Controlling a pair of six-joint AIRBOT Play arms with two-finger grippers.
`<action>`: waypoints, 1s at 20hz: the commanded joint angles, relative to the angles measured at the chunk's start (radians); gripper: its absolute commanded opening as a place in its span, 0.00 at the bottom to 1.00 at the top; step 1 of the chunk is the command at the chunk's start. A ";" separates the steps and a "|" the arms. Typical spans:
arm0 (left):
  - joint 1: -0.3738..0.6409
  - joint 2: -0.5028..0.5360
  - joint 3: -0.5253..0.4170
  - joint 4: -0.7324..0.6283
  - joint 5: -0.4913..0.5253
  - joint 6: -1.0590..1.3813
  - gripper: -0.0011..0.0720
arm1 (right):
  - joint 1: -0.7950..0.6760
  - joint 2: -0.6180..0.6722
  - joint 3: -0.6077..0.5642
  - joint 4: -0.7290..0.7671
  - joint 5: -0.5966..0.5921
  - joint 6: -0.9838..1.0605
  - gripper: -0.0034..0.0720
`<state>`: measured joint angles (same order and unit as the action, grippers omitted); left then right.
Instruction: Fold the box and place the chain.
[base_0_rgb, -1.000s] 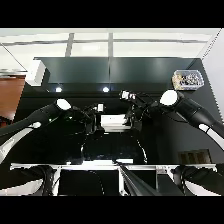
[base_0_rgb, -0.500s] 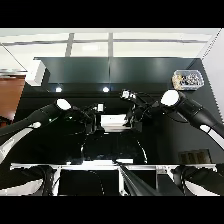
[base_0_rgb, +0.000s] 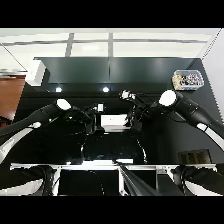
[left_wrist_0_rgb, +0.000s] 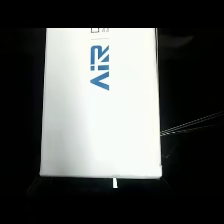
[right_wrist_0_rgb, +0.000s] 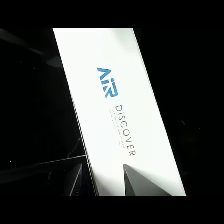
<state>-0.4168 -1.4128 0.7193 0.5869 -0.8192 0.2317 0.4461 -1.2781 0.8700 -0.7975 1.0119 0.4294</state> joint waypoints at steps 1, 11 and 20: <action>0.000 0.000 0.000 0.000 0.000 0.000 0.59 | 0.003 -0.012 0.001 -0.007 0.006 0.019 0.44; 0.000 0.000 0.000 0.000 0.000 0.000 0.59 | -0.153 0.064 -0.057 0.322 0.195 0.407 0.07; 0.000 0.000 0.000 0.000 0.000 0.000 0.59 | -0.068 -0.065 -0.119 0.452 -0.092 0.503 0.07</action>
<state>-0.4168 -1.4128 0.7193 0.5869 -0.8196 0.2314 0.3626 -1.3079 0.7582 -0.3542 0.9916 0.8906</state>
